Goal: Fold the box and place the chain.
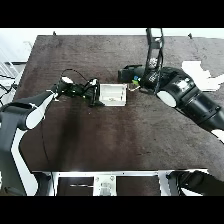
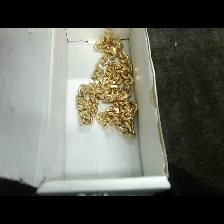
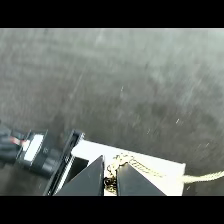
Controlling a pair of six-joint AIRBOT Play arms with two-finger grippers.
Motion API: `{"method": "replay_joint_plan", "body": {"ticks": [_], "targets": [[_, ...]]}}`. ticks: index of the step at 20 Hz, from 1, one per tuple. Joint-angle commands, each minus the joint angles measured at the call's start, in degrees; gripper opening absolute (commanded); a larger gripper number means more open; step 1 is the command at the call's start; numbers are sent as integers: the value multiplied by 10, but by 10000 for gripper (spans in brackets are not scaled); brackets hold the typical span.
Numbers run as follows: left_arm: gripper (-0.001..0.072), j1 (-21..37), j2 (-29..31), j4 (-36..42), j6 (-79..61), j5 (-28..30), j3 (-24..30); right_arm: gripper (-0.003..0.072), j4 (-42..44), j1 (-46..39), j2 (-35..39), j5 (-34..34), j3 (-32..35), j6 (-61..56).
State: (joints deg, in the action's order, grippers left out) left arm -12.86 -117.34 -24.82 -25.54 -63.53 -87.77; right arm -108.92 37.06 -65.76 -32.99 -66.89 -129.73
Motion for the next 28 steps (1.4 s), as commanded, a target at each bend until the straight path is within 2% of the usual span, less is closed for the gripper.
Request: {"method": "replay_joint_plan", "body": {"ticks": [1,9,14,17,18,19,20,22,26,27,28], "targets": [[490,0,0,0,0,0,0,10,0,24,-23,3,8,-19],[491,0,0,0,0,0,0,10,4,48,-111,95,8,-67],[491,0,0,0,0,0,0,11,4,39,-199,96,8,-68],[491,0,0,0,0,0,0,21,4,21,-227,96,8,-65],[491,0,0,0,0,0,0,156,4,15,-226,96,8,-63],[490,0,0,0,0,0,0,323,4,7,-220,96,8,-63],[490,0,0,0,0,0,0,391,4,0,-212,93,8,-59],[491,0,0,0,0,0,0,392,2,-14,-181,75,8,-19],[491,0,0,0,0,0,0,401,-15,-82,-118,-21,13,45],[490,0,0,0,0,0,0,524,-15,-116,-116,-30,19,44],[490,0,0,0,0,0,0,570,-14,-150,-118,-23,30,44]]}}
